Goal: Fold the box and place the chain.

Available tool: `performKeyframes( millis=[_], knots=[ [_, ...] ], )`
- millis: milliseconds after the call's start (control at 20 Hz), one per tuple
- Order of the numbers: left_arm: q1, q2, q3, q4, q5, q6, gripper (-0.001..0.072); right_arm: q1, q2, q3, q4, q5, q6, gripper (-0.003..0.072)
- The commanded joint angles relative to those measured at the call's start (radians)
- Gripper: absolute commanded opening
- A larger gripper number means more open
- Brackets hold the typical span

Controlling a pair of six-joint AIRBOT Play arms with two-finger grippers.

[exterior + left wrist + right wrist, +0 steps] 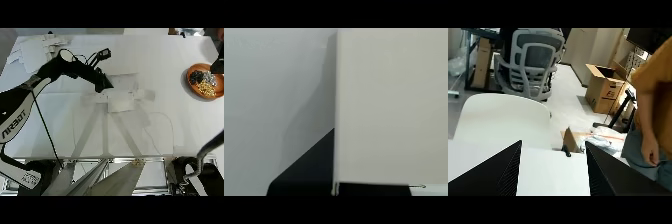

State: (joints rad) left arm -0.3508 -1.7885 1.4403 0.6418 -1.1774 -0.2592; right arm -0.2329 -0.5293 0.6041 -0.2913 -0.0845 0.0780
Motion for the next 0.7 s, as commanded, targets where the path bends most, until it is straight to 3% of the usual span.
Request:
performKeyframes(
  millis=[0,400,650],
  knots=[
    [-0.002,-0.047,-0.003,-0.006,0.016,0.138,0.0006,0.0,0.001,0.001,0.0,-0.007,0.0,0.0404],
    [-0.021,-0.07,-0.003,-0.122,0.029,0.303,0.0006,0.0,0.001,0.001,0.0,-0.007,0.0,0.0404],
    [-0.027,-0.104,-0.003,-0.109,0.042,0.303,0.0006,0.0,0.001,0.001,0.0,-0.007,0.0,0.0404]
  ],
)
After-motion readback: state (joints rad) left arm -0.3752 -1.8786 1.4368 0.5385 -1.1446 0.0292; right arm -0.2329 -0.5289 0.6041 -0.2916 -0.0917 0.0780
